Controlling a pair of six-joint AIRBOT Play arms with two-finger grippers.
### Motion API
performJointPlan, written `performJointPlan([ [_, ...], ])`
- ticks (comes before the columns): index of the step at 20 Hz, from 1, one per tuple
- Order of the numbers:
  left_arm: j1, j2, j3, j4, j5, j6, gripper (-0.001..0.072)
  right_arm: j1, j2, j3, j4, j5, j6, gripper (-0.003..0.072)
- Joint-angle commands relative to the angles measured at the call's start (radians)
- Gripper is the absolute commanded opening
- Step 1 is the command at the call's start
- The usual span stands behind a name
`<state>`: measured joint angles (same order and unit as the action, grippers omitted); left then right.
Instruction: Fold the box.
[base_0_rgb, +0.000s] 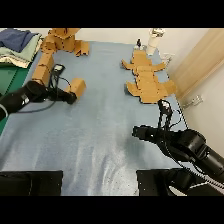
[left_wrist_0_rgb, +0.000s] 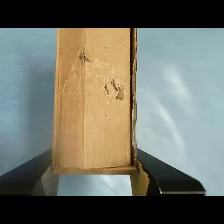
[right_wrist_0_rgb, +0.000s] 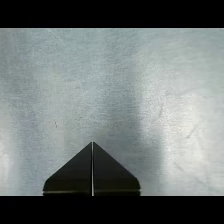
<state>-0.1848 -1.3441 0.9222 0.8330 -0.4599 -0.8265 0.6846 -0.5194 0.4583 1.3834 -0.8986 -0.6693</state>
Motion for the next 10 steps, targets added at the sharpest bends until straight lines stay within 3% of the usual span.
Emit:
performJointPlan([
  [1, 0.119, -0.168, 0.175, 0.061, -0.006, -0.149, 0.0457, -0.001, 0.001, 0.001, -0.033, 0.000, 0.000, 0.0002],
  [10, 0.147, -0.408, 0.544, 0.540, -0.092, -0.585, 0.0457, -0.001, -0.036, 0.001, -0.043, 0.072, 0.000, 0.0003],
])
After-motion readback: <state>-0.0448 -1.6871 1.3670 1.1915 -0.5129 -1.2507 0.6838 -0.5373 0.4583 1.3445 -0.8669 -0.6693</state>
